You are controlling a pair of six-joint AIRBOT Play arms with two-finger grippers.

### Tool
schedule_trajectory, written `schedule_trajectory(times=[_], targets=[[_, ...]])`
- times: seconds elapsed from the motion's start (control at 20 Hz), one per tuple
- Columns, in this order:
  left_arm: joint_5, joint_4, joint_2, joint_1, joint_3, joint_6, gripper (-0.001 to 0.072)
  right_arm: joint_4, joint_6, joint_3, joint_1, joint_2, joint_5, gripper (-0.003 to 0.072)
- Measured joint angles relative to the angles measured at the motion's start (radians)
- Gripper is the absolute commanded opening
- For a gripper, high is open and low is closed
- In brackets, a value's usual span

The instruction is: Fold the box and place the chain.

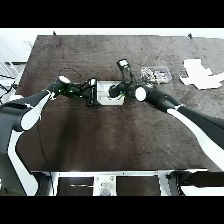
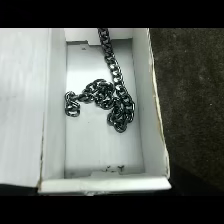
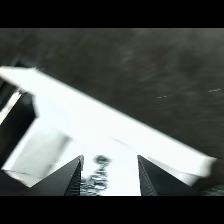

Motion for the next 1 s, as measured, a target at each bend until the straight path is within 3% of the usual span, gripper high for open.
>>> schedule_trajectory(times=[0.1,0.2,0.35,0.55,0.75,0.85,1.0], targets=[[0.000,0.000,0.000,0.000,0.000,0.000,0.0623,-0.037,0.000,-0.001,-0.070,0.046,0.048,0.0444],[0.000,0.000,0.000,0.000,0.000,0.000,0.0623,-0.061,0.000,-0.002,-0.161,0.071,0.089,0.0525],[0.000,0.000,0.000,0.000,0.000,0.000,0.0623,-0.050,0.016,-0.002,-0.308,0.062,0.112,0.0525],[0.000,0.000,0.000,0.000,0.000,0.000,0.0623,0.092,0.010,0.018,-0.434,-0.042,0.101,0.0524],[0.000,0.000,0.000,0.000,0.000,0.000,0.0623,0.283,-0.093,0.084,-0.460,-0.175,0.097,0.0522],[0.000,0.000,0.000,0.000,0.000,0.000,0.0623,0.351,-0.128,0.123,-0.460,-0.236,0.101,0.0490],[0.000,0.000,0.000,0.000,0.000,0.000,0.0623,0.409,-0.155,0.172,-0.450,-0.306,0.106,0.0299]])
